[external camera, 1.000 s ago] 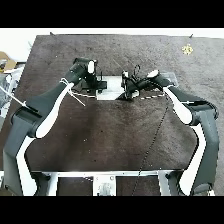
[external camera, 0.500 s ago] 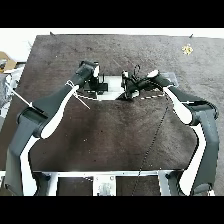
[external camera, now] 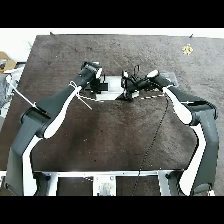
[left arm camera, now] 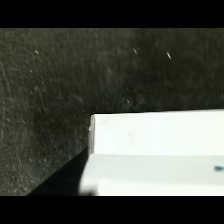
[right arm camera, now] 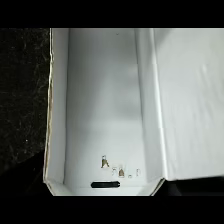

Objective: Fold the box and place the chain.

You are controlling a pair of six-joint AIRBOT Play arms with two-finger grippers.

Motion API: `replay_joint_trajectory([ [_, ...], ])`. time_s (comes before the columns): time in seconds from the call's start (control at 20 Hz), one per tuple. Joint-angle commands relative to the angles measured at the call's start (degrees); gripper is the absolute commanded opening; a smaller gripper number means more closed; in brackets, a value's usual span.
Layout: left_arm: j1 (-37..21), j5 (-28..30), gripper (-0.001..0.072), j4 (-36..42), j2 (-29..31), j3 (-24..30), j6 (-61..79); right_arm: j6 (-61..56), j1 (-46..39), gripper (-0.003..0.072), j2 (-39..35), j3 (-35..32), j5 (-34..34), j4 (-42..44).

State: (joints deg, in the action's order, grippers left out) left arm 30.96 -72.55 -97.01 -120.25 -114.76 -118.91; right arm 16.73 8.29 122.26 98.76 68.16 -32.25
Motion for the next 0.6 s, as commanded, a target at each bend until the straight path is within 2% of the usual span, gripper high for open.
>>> replay_joint_trajectory([
  [0.0,0.0,-0.7,0.0011,0.2,-0.3,-0.1,-0.7,0.1,0.0,0.0441,0.0,0.0,0.0,-0.1],
  [0.25,0.0,0.0,0.0013,1.9,-0.6,-0.1,-0.6,0.1,0.0,0.0442,0.0,0.0,0.0,-0.1],
  [0.3,0.0,0.5,0.0103,1.9,-0.5,-0.1,-0.3,0.1,0.0,0.0442,0.0,0.0,0.0,-0.1],
  [0.35,0.0,1.0,0.0435,2.4,-0.5,-0.1,0.9,0.1,0.0,0.0442,0.0,0.0,0.0,-0.1],
  [0.4,0.0,1.3,0.0593,2.7,-0.4,-0.1,1.9,0.1,0.0,0.0441,0.0,0.0,0.0,-0.1],
  [0.55,0.0,0.3,0.0592,3.2,-0.1,-1.0,2.4,0.1,0.0,0.0441,0.0,0.0,0.0,-0.1],
])
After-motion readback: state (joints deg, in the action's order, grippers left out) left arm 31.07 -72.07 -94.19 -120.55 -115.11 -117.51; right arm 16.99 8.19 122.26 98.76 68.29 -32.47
